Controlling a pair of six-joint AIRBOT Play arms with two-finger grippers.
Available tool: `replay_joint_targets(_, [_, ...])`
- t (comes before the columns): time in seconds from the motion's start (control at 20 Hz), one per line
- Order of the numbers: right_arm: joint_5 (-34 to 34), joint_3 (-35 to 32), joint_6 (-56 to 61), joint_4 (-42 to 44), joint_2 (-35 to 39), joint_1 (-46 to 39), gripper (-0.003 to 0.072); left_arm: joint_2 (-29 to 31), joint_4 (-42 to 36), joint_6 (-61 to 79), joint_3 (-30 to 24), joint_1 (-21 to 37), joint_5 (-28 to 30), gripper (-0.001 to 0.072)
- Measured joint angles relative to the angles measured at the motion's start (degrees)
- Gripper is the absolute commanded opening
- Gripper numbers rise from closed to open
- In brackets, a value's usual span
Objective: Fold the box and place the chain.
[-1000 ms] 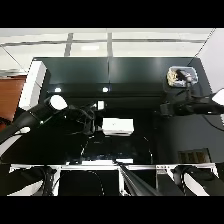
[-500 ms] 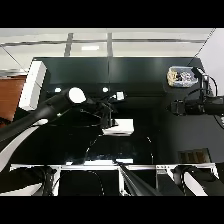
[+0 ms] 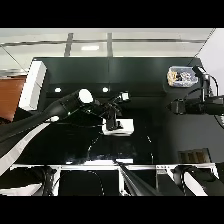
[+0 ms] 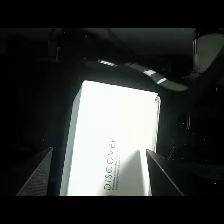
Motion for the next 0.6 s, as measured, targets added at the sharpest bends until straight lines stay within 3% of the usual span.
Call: replay_joint_targets(0.6, [-1.8, 0.0, -0.2, 0.0, 0.0, 0.0, 0.0012, -0.2, 5.7, -1.7, 0.0, -2.7, -1.9, 0.072])
